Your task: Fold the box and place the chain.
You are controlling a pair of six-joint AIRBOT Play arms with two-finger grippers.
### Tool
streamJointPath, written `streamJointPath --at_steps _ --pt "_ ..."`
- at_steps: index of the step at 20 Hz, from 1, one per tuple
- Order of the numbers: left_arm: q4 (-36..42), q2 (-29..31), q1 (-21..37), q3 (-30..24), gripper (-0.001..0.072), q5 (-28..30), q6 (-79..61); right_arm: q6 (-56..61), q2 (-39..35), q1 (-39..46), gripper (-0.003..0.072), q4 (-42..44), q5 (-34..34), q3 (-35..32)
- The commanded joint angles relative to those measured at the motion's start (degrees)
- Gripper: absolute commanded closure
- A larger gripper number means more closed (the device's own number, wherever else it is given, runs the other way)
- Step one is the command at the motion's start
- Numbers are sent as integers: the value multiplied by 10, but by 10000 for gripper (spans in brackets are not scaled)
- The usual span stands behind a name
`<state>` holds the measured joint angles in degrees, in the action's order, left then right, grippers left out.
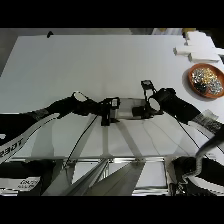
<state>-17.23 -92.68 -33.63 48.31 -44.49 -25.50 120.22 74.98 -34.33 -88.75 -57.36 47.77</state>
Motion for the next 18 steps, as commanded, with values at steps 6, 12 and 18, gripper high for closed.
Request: streamJointPath --at_steps 6,12,18 --pt "0 0 0 0 670 1 0 0 0 18 355 7 -50 5" --pt "0 0 0 0 670 1 0 0 3 30 378 36 -17 9" --pt "0 0 0 0 670 1 0 0 26 25 495 30 -18 9"
